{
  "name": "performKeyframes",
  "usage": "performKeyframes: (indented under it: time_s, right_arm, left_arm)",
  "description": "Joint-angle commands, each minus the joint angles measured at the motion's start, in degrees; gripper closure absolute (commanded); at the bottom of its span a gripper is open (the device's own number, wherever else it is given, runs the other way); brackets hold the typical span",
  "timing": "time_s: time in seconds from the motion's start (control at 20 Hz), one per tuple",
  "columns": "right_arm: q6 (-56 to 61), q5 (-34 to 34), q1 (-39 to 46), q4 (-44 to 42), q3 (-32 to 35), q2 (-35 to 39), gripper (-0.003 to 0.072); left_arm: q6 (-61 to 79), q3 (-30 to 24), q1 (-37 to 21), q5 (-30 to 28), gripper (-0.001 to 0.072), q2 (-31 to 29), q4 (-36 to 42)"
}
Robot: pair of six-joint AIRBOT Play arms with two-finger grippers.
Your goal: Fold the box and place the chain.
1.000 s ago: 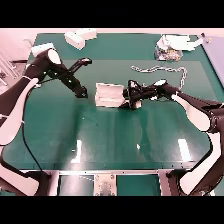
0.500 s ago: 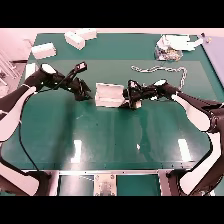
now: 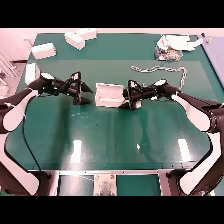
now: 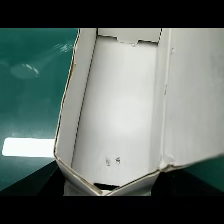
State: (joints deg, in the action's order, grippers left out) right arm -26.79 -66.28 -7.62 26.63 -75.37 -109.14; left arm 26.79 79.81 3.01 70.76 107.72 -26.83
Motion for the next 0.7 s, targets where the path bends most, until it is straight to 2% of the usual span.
performKeyframes:
  time_s: [0.0,0.25,0.65]
  right_arm:
    - [0.02,-0.02,-0.02,-0.02,-0.02,0.04,0.0112]
    - [0.02,-0.02,-0.02,-0.02,-0.02,0.02,0.0113]
    - [0.02,-0.02,-0.02,-0.02,-0.02,0.04,0.0113]
  left_arm:
    - [5.60,0.13,-0.24,1.97,-0.0011,1.95,4.63]
    - [7.13,0.20,0.26,3.41,-0.0011,3.26,7.96]
    - [4.81,0.17,1.97,-1.53,-0.0011,4.15,6.05]
